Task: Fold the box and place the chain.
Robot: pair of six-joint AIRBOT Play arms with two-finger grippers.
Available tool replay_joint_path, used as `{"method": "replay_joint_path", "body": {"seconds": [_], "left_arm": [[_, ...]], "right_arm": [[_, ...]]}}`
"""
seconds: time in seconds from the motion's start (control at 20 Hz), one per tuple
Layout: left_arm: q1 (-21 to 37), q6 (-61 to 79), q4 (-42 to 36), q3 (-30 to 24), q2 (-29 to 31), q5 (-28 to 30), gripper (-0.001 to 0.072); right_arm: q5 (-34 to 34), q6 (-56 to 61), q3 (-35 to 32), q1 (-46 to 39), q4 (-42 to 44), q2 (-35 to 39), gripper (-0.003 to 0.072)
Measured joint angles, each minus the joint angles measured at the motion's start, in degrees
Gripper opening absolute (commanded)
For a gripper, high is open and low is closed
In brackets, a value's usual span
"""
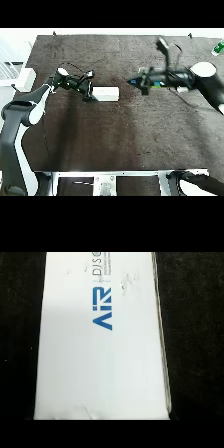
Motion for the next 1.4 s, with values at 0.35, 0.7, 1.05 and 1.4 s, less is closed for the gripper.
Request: {"method": "replay_joint_path", "body": {"seconds": [0.35,0.7,1.05,1.4], "left_arm": [[0.00,0.04,-0.37,0.00,0.00,-0.02,0.0488],[-0.04,0.02,-4.11,0.00,0.00,0.07,0.0019],[-0.04,0.00,-5.14,0.00,0.02,-0.39,0.0018],[-0.04,-4.70,-4.59,-0.07,2.64,1.44,0.0011]], "right_arm": [[-6.60,-2.49,-19.71,-5.20,0.15,11.98,0.0007],[-9.62,-3.98,-25.46,-6.12,0.39,14.23,0.0005],[-33.22,-4.26,-32.48,-5.18,2.67,33.77,0.0005],[-52.24,-4.04,-46.36,-4.76,3.04,51.65,0.0007]]}}
